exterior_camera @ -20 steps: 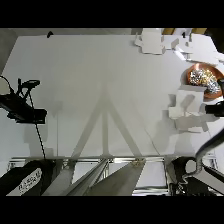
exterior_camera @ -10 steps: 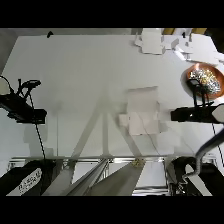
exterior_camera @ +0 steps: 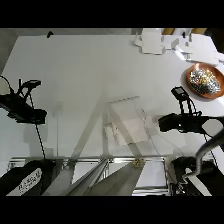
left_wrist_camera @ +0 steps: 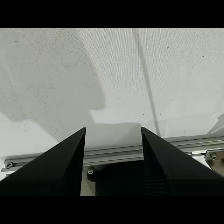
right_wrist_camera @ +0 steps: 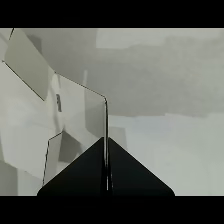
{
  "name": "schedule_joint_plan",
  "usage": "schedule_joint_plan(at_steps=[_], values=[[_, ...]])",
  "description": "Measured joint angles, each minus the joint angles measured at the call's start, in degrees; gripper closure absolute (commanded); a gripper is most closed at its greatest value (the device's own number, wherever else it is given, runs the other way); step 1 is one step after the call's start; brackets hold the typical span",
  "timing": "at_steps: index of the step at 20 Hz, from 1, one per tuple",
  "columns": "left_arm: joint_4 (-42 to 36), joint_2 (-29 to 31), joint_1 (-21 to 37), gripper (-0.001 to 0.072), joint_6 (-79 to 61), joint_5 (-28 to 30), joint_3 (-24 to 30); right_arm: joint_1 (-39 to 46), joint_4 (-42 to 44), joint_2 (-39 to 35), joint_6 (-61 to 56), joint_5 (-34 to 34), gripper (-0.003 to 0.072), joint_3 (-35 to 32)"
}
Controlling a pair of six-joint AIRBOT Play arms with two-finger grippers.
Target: Fold the box and place the chain.
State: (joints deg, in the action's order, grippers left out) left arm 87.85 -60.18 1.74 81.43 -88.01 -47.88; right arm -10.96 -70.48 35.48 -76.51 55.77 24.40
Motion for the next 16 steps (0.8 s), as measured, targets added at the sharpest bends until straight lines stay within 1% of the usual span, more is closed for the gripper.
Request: schedule_joint_plan(at_steps=[2, 4, 5, 6, 7, 8, 12, 16], values=[[-0.59, 0.0, 0.0, 0.0317, 0.0, 1.31, 0.02, -0.35, 0.11, -0.09, -0.09, -0.46, 0.0669, -0.11], [-3.06, 0.0, 0.0, 0.0315, -0.02, 5.11, 0.02, -0.55, 0.2, -0.15, -0.13, -0.72, 0.0669, -0.13], [-5.51, -0.02, 0.0, 0.0315, -0.02, 7.63, 0.02, -0.61, 0.2, -0.17, -0.13, -0.72, 0.0669, -0.13], [-8.26, -0.07, -0.07, 0.0288, -0.13, 9.97, 0.04, -0.66, 0.22, -0.17, -0.13, -0.81, 0.0669, -0.13], [-11.1, -0.13, -0.33, 0.013, -0.26, 12.57, 0.07, -0.68, 0.22, -0.17, -0.13, -0.83, 0.0669, -0.13], [-13.75, -0.31, -0.87, 0.0009, -0.37, 15.26, 0.07, -0.68, 0.22, -0.17, -0.13, -0.87, 0.0669, -0.13], [-20.02, -2.73, -5.25, 0.0012, -0.46, 22.71, 0.07, -0.7, 0.26, -0.17, -0.15, -1.05, 0.0669, -0.13], [-24.94, -8.26, -12.24, 0.0012, -0.63, 27.76, 0.07, -0.7, 0.26, -0.17, -0.15, -1.22, 0.0669, -0.13]])
